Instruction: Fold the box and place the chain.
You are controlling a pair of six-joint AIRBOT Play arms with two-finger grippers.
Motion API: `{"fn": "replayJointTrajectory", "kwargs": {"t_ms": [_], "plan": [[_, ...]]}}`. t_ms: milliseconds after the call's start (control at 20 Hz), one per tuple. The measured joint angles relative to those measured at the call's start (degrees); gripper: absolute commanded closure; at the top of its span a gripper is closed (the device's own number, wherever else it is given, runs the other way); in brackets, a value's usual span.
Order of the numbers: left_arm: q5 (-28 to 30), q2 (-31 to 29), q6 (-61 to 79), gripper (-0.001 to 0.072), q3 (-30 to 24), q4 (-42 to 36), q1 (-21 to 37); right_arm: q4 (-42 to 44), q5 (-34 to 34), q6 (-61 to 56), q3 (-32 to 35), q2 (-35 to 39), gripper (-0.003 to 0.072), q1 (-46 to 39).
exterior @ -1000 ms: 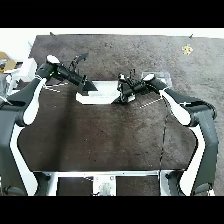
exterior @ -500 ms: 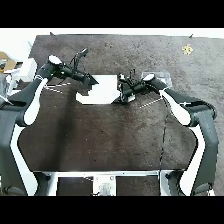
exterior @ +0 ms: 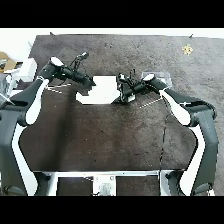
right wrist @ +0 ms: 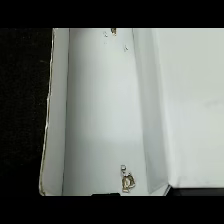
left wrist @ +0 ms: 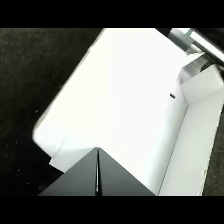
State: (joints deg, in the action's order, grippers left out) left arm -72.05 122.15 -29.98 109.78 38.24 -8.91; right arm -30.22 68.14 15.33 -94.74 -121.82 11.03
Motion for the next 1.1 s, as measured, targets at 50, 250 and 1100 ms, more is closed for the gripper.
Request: {"fn": "replayJointTrajectory", "kwargs": {"t_ms": [50, 250, 1100], "plan": [[-0.2, 0.3, 0.0, 0.0701, 0.0, 0.0, 0.0, 0.0, 0.0, 0.0, 0.0, 0.0, 0.025, 0.0], [-0.9, 0.9, -0.1, 0.0701, 0.0, 0.4, -0.2, 0.0, 0.0, 0.0, 0.0, 0.0, 0.0249, 0.0], [-1.5, -12.8, 1.4, 0.0707, 0.0, 4.7, 0.5, -0.1, 0.0, 0.1, 0.0, 0.0, 0.025, 0.0]]}}
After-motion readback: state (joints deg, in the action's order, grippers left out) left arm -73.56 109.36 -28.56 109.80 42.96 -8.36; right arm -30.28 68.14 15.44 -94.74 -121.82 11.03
